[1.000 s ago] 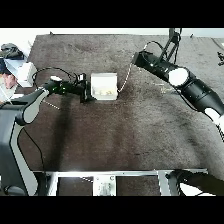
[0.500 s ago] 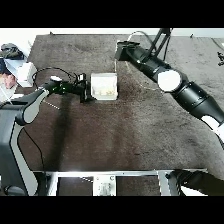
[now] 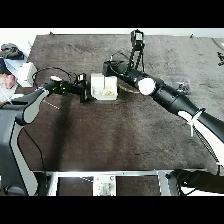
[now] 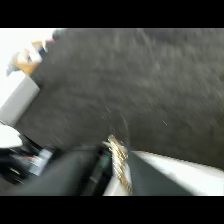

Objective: Fold the box and place the chain.

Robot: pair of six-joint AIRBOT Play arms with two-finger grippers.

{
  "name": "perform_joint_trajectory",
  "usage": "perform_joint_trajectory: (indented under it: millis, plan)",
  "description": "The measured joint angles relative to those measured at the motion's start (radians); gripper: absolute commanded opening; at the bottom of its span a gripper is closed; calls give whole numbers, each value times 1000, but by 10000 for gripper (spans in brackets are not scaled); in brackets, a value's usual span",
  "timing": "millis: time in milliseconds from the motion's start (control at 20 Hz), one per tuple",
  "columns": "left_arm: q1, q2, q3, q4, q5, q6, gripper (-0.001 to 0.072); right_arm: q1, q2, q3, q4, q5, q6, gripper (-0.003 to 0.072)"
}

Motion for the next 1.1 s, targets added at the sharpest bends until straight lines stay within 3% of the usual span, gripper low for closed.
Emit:
perform_joint_trajectory:
  millis: [250,450,750,1100]
  plan:
    - [0,0,0,0,0,0,205,-123,23,-28,-43,208,0,382]
    - [0,0,0,0,0,0,205,-260,83,-156,-75,270,17,382]
    - [0,0,0,0,0,0,205,-494,79,-350,-87,214,94,383]
    - [0,0,0,0,0,0,205,-576,-94,-349,-12,68,128,383]
